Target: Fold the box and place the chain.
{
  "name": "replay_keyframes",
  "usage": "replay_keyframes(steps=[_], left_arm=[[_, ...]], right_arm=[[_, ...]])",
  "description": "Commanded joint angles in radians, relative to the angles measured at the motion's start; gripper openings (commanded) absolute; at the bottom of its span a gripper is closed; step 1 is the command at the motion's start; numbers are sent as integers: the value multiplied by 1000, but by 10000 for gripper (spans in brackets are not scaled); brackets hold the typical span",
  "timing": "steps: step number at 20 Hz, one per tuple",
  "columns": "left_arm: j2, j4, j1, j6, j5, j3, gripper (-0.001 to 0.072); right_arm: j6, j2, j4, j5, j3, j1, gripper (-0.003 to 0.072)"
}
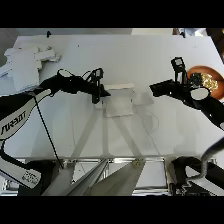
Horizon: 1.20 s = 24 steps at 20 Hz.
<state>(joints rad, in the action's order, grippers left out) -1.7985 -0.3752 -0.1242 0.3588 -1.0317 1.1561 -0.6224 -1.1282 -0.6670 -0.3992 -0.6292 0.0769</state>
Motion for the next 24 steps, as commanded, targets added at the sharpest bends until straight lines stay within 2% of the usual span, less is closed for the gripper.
replay_keyframes(steps=[1,7,14,24], left_arm=[[-19,20,1,44,3,-1,0],[-6,16,2,68,-39,0,0],[48,-98,19,68,-33,0,0],[-1,-109,10,94,-16,0,0]], right_arm=[[0,1,0,0,0,0,475],[0,1,0,0,0,0,475],[0,1,0,0,0,0,475],[0,1,0,0,0,0,475]])
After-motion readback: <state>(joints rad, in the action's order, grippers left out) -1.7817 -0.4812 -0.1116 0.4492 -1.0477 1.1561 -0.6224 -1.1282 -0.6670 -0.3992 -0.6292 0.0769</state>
